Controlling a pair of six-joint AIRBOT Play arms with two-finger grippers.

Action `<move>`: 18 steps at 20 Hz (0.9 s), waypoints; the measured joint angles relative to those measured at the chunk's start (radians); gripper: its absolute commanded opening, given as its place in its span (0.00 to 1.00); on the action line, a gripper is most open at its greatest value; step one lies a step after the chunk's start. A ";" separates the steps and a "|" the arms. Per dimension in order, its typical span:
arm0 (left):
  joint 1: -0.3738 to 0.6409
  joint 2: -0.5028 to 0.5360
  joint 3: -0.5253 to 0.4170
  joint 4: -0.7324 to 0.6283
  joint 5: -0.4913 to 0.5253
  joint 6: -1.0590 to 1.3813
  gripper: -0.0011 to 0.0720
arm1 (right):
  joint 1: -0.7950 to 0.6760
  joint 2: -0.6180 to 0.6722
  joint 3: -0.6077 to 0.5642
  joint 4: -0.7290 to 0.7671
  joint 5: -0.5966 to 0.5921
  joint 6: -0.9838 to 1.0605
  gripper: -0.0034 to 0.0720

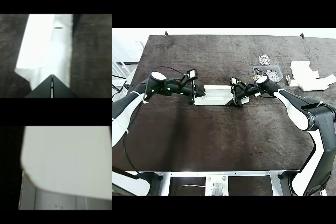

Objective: Fold the box and place the chain.

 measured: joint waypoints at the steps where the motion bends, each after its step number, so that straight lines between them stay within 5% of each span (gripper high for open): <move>1: -0.013 0.002 -0.005 -0.005 0.041 0.006 0.03 | 0.000 0.000 0.000 0.000 0.000 0.000 0.81; 5: -0.036 -0.008 0.013 -0.035 0.175 0.028 0.03 | 0.000 0.000 0.000 0.000 0.000 0.000 0.81; 11: -0.044 -0.072 0.138 -0.053 0.214 0.006 0.04 | 0.000 0.000 0.000 0.001 0.000 0.000 0.81; 18: -0.050 -0.151 0.173 -0.060 0.205 -0.010 0.04 | 0.000 0.000 0.000 0.000 0.000 0.000 0.81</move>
